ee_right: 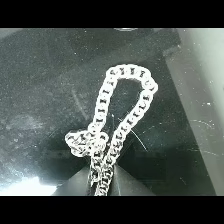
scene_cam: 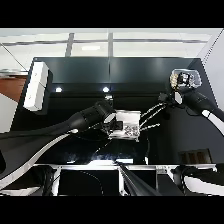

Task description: Fold the box and place the chain.

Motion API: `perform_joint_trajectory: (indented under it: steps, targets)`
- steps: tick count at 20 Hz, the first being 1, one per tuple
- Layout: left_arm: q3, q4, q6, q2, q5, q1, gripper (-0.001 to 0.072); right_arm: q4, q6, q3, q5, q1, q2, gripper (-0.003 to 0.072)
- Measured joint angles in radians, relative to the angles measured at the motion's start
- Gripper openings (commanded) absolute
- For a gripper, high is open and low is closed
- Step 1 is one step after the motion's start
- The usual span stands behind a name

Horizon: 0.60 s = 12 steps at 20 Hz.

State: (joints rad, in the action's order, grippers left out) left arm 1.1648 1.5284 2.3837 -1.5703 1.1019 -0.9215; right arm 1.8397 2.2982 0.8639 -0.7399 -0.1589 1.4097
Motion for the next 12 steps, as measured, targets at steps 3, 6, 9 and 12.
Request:
perform_joint_trajectory:
  steps: [3, 6, 9, 12]
  targets:
    - [0.000, 0.000, 0.000, 0.000, 0.000, 0.000, 0.0033, -0.007, -0.038, 0.020, -0.026, 0.001, 0.000, 0.0032]
    - [0.000, 0.000, 0.000, 0.000, 0.001, 0.000, 0.0033, -0.012, -0.114, 0.057, -0.056, 0.001, -0.019, 0.0032]
    - [0.000, 0.000, 0.000, 0.000, 0.002, 0.000, 0.0033, -0.008, -0.209, 0.086, -0.086, 0.001, -0.070, 0.0032]
    - [0.000, 0.000, 0.000, 0.000, 0.002, 0.000, 0.0033, -0.007, -0.289, 0.100, -0.114, 0.001, -0.145, 0.0032]
